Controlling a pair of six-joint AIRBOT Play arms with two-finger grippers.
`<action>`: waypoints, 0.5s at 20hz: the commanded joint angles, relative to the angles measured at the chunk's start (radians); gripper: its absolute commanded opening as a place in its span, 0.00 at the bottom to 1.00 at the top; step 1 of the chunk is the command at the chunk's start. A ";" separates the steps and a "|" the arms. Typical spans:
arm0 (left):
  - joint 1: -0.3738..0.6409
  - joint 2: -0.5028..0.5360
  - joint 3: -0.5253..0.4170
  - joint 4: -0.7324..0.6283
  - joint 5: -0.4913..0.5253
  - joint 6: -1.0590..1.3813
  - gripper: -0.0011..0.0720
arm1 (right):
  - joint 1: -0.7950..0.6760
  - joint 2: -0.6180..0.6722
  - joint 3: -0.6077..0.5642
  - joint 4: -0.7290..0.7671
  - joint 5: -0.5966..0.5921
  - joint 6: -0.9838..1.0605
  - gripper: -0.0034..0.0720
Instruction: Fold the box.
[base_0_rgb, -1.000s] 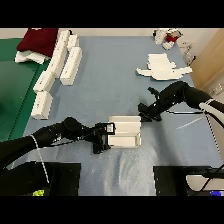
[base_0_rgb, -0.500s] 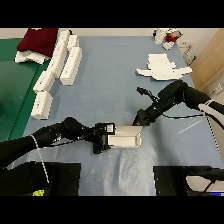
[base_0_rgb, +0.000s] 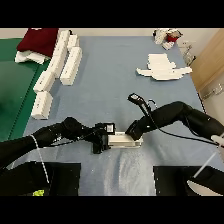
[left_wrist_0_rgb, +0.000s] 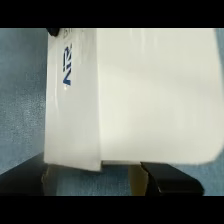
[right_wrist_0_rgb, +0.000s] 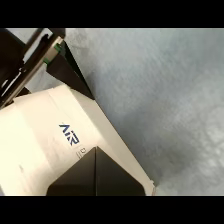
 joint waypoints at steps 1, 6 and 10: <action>0.000 0.000 0.001 0.000 0.001 0.000 0.67 | 0.112 0.108 -0.093 -0.047 0.210 -0.014 0.05; 0.000 0.000 0.001 0.000 0.001 0.000 0.67 | 0.199 0.143 -0.150 -0.061 0.295 -0.015 0.05; 0.000 0.000 0.001 0.000 0.001 0.000 0.67 | 0.222 0.162 -0.142 -0.108 0.298 -0.015 0.05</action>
